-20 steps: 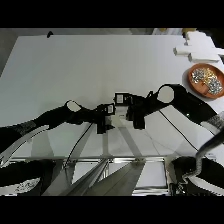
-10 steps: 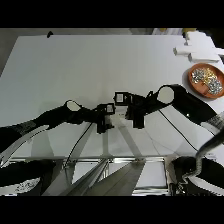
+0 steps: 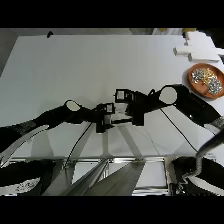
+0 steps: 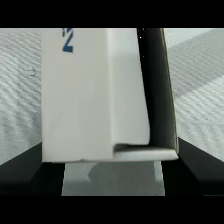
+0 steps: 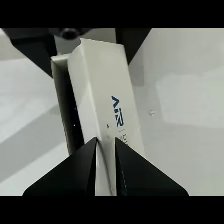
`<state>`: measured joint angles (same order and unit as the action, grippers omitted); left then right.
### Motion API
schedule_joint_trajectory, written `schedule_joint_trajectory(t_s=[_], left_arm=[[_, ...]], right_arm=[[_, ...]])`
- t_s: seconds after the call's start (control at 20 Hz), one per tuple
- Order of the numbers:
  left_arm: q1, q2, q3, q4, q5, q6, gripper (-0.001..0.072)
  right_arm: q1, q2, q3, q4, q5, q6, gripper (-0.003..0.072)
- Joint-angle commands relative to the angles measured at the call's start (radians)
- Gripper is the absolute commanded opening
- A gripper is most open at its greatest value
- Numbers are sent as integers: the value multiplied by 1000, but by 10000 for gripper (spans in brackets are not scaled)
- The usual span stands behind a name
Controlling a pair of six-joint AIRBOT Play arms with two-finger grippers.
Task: Fold the box and place the chain.
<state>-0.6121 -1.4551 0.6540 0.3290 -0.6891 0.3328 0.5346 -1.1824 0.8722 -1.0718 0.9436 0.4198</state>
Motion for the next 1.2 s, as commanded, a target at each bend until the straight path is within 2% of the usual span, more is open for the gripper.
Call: schedule_joint_trajectory(t_s=[0.0, 0.25, 0.3, 0.35, 0.45, 0.5, 0.8, 0.9, 1.0, 1.1, 1.15], left_arm=[[-1, 0, 0, 0, -3, 0, 206], [-1, 0, 0, 0, -3, 0, 206], [-1, 0, 0, 0, -3, 0, 206], [-1, 0, 0, 0, -3, 0, 206], [-1, 0, 0, 0, -3, 0, 206], [-1, 0, 0, 0, -3, 0, 206], [-1, 0, 0, 0, -3, 0, 206], [-1, 0, 0, 0, -3, 0, 206], [-1, 0, 0, 0, -3, 0, 206], [-1, 0, 0, 0, -3, 0, 206], [-1, 0, 0, 0, -3, 0, 206]], right_arm=[[0, 5, -19, 3, 2, 2, 107], [0, 2, -88, 58, 12, -2, 143], [0, 2, -92, 60, 18, -3, 201], [0, 2, -93, 60, 31, -3, 210], [0, 4, -93, 64, 56, -10, 286], [0, 9, -93, 72, 61, -10, 301], [0, 45, -93, 86, 58, -10, 302], [-7, 48, -92, 132, 58, -11, 301], [-40, 48, -92, 208, 46, -11, 280], [-72, 47, -92, 217, 41, -11, 69], [-80, 45, -92, 211, 45, -10, 35]])
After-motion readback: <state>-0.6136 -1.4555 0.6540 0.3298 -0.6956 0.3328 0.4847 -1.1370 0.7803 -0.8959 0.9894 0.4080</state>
